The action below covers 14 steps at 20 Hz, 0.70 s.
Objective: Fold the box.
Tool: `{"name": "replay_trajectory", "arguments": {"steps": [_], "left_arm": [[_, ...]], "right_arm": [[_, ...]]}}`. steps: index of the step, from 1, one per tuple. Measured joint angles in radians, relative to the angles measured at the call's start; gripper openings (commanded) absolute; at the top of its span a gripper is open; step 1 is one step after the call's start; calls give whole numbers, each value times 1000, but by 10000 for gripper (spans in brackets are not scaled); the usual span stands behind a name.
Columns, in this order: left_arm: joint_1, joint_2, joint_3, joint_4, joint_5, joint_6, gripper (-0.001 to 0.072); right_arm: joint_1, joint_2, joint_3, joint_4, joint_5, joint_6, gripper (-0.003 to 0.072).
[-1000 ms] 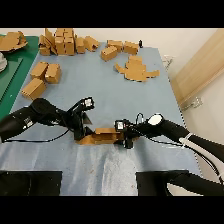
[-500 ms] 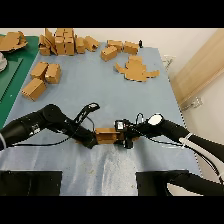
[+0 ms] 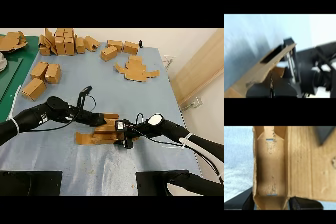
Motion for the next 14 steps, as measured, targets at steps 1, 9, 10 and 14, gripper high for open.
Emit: {"name": "replay_trajectory", "arguments": {"steps": [1,9,10,14], "left_arm": [[10,-9,3,-8,14,-1,11],[15,-148,13,-19,-11,-50,11],[15,-156,13,-9,-14,-62,11],[14,-171,14,30,-11,-97,12]], "right_arm": [[0,0,0,0,0,0,506],[0,0,0,0,0,2,507],[0,0,0,0,0,1,507],[0,0,0,0,0,0,506]]}}
